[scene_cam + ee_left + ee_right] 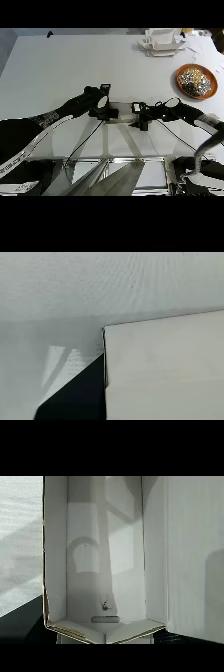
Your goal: Fold the box and place the chain.
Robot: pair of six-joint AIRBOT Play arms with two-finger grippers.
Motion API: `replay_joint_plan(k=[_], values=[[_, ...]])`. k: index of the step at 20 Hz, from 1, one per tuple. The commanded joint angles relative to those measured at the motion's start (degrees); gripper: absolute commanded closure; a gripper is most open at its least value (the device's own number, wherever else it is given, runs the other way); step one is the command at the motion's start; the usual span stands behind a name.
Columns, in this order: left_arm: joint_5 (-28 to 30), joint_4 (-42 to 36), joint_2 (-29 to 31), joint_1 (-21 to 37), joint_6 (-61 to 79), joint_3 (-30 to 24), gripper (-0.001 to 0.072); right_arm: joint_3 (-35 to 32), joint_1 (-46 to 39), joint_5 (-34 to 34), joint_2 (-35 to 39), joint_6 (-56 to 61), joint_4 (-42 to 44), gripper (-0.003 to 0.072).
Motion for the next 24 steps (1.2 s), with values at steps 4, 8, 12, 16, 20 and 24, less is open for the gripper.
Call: replay_joint_plan(k=[4, 8, 12, 16, 20, 24], values=[[-0.83, -2.84, 4.52, 2.34, 1.31, 0.02, 0.048, 0.07, 0.02, -0.02, 0.02, 0.0, 0.02, 0.0287], [-7.74, -4.52, 9.88, 5.62, 12.17, 0.02, 0.0479, 0.07, 0.02, -0.02, 0.02, 0.0, 0.02, 0.0287], [-17.2, -3.74, 16.06, 10.23, 30.67, 0.02, 0.0478, 0.07, 0.02, 0.0, 0.02, 0.0, 0.02, 0.0287], [-11.69, -4.24, 20.92, 16.41, 62.29, -1.46, 0.0006, 0.07, 0.02, 0.0, 0.02, 0.0, 0.02, 0.0287], [7.65, -17.33, 21.16, 22.69, 108.08, -12.5, 0.0012, 0.07, 0.02, -0.02, 0.02, 0.0, 0.02, 0.0287], [10.21, -37.05, 16.76, 26.51, 140.23, -21.57, 0.0013, 0.07, 0.02, -0.02, 0.02, 0.0, 0.02, 0.0287]])
